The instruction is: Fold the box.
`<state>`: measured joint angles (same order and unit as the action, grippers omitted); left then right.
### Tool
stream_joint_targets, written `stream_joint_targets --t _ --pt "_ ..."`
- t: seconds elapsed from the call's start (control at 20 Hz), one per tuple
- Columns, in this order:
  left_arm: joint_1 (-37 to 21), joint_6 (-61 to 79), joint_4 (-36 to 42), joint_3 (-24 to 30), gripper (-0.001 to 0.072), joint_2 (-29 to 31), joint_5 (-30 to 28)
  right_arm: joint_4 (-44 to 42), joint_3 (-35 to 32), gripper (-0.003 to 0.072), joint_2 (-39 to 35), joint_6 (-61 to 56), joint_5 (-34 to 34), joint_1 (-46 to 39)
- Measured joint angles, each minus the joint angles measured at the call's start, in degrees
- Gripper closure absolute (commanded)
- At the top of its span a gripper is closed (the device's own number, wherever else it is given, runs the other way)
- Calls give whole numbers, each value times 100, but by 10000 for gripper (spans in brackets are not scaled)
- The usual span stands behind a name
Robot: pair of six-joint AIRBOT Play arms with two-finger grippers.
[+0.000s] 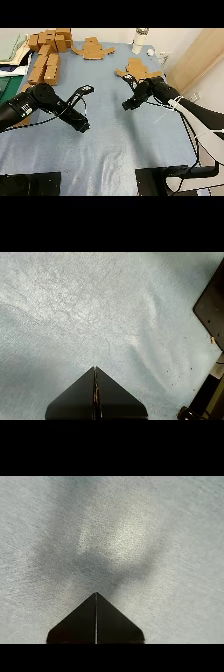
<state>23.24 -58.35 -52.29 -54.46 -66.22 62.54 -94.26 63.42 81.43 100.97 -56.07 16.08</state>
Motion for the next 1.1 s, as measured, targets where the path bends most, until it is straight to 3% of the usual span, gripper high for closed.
stream_joint_targets --t 0.9,1.1 --pt "0 2 9 0 699 0 -9 -61 0 682 0 -2 0 0" --pt "0 2 195 0 699 0 -415 -378 13 681 24 -103 79 -2"
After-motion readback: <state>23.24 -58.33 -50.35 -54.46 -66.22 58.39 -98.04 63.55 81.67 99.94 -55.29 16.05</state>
